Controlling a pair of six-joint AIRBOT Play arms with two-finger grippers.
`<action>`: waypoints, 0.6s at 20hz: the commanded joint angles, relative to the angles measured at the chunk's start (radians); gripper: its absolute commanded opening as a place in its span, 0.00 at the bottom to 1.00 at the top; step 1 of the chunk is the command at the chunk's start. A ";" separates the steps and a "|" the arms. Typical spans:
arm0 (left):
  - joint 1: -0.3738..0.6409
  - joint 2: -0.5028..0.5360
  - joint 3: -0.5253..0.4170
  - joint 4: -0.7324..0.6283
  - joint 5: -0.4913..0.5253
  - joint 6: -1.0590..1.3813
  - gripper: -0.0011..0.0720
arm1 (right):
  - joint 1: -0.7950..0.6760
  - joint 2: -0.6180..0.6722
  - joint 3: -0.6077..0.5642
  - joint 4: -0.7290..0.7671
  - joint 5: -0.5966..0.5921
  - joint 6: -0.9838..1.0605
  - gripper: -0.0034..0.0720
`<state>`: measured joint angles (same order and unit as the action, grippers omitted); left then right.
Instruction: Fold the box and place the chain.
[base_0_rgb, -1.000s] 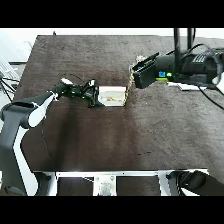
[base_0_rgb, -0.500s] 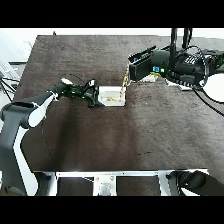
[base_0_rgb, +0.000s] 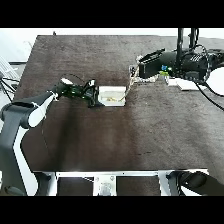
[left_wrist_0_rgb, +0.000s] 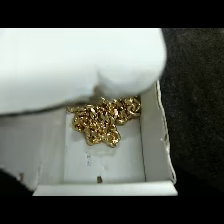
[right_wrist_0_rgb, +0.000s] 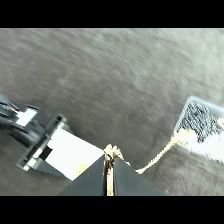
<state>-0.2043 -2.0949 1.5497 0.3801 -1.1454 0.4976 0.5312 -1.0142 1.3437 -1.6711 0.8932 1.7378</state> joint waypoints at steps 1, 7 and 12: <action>0.000 0.000 0.001 0.000 0.000 0.000 0.74 | -0.019 -0.027 -0.002 0.006 0.032 0.013 0.06; 0.000 0.000 0.001 0.000 0.000 0.000 0.74 | 0.013 -0.096 -0.002 0.077 -0.004 0.013 0.06; 0.000 0.000 0.001 0.000 0.000 0.000 0.74 | 0.041 -0.162 -0.001 0.127 -0.159 0.013 0.06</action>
<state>-0.2043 -2.0949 1.5497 0.3805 -1.1450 0.4976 0.5598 -1.1435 1.3422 -1.5742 0.8242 1.7504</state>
